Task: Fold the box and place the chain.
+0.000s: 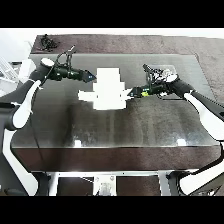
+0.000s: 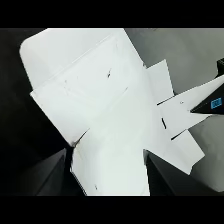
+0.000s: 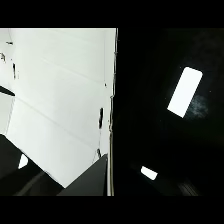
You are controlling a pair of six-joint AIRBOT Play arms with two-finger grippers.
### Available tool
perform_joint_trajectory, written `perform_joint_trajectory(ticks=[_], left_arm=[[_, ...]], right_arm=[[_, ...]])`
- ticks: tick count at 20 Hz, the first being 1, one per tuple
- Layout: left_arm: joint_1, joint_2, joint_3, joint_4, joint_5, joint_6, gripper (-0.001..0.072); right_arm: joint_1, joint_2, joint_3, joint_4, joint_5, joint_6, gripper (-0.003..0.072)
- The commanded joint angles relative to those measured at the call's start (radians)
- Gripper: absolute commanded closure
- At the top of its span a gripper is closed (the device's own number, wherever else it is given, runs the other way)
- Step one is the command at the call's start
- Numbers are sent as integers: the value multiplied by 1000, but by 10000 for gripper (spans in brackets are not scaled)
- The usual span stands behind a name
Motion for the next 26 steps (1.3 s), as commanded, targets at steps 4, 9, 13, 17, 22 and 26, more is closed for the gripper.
perform_joint_trajectory(ticks=[4,9,13,17,22,26], left_arm=[[1,-80,104,158,-48,-122,155],[0,-80,103,157,-39,-121,155],[-14,-95,104,142,-75,-112,155],[-46,-139,109,87,-86,-87,155],[-46,-155,109,-6,-55,-58,156],[-46,-180,109,-42,-63,-57,157]], right_arm=[[0,0,1,1,2,0,679],[0,0,0,19,5,0,679],[1,0,0,19,5,5,679],[1,0,0,19,5,8,679],[1,0,0,18,5,14,679],[1,0,0,18,5,14,679]])
